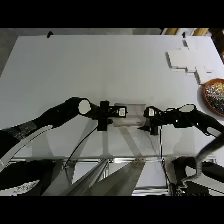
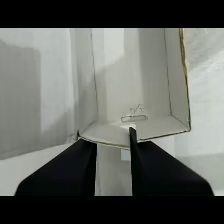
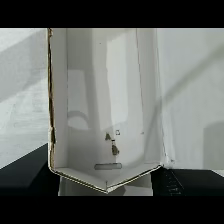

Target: Fold the box and place the chain.

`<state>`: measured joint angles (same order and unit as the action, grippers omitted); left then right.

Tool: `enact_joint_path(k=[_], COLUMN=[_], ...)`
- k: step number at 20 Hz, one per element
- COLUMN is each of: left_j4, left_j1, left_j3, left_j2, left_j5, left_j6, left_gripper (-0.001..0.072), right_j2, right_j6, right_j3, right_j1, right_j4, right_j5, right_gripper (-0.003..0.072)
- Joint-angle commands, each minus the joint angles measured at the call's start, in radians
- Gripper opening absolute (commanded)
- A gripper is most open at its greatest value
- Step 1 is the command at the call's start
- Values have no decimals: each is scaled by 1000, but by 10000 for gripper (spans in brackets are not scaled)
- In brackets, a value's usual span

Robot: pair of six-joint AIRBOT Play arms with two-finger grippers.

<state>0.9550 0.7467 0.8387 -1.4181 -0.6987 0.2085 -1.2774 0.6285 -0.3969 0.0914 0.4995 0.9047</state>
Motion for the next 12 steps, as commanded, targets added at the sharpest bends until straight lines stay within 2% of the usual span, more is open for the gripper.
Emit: enact_joint_path(k=[1, 6, 12], left_j4=[-29, -115, -104], left_j1=[20, 43, 42], left_j3=[0, 0, 0], left_j2=[-19, -27, -21], left_j5=[26, 59, 51], left_j6=[-34, -146, -109], left_gripper=[202, 200, 202], right_j2=[0, 0, 0], right_j6=[1, 1, 1], right_j3=[0, 0, 0], right_j1=[1, 1, 1], right_j4=[1, 1, 1], right_j5=[0, 0, 0], right_gripper=[386, 386, 386])
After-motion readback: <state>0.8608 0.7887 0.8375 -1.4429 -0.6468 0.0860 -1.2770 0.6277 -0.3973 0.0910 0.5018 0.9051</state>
